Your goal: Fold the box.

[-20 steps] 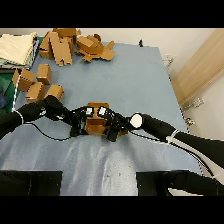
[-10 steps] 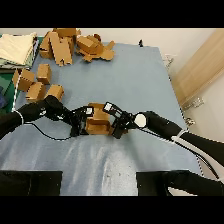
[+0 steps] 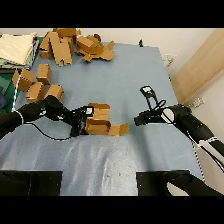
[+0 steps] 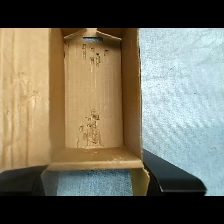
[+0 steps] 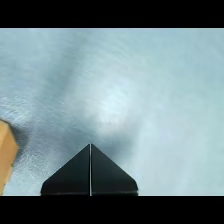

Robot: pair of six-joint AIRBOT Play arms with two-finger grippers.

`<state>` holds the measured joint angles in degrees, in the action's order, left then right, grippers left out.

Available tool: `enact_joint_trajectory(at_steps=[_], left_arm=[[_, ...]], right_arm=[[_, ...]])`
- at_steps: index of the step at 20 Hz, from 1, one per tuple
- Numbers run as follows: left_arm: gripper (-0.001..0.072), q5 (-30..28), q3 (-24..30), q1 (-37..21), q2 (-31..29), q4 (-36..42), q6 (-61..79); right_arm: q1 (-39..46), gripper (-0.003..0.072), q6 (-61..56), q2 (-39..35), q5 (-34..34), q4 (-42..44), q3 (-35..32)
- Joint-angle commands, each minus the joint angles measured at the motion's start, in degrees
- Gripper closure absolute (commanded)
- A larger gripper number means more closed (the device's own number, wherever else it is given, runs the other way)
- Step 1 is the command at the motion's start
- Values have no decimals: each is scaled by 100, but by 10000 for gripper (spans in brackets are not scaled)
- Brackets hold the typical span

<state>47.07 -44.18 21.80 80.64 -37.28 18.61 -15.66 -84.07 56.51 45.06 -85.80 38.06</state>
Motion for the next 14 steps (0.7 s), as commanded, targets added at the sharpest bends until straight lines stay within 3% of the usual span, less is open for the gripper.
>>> enact_joint_trajectory(at_steps=[1,4,7,10,14], left_arm=[[246,4,-4,2,2,-2,-2],[246,7,-4,2,2,-4,-4],[246,7,-4,2,2,-2,-4],[246,7,-4,2,2,-4,-4],[246,7,-4,2,2,-4,-4]], right_arm=[[450,688,-750,155,70,813,-275],[179,688,254,789,-175,2721,-378],[-201,688,833,1292,-474,3866,-374],[-538,688,1198,1412,-540,4586,-374],[-841,688,1211,1325,-485,4826,-361]])
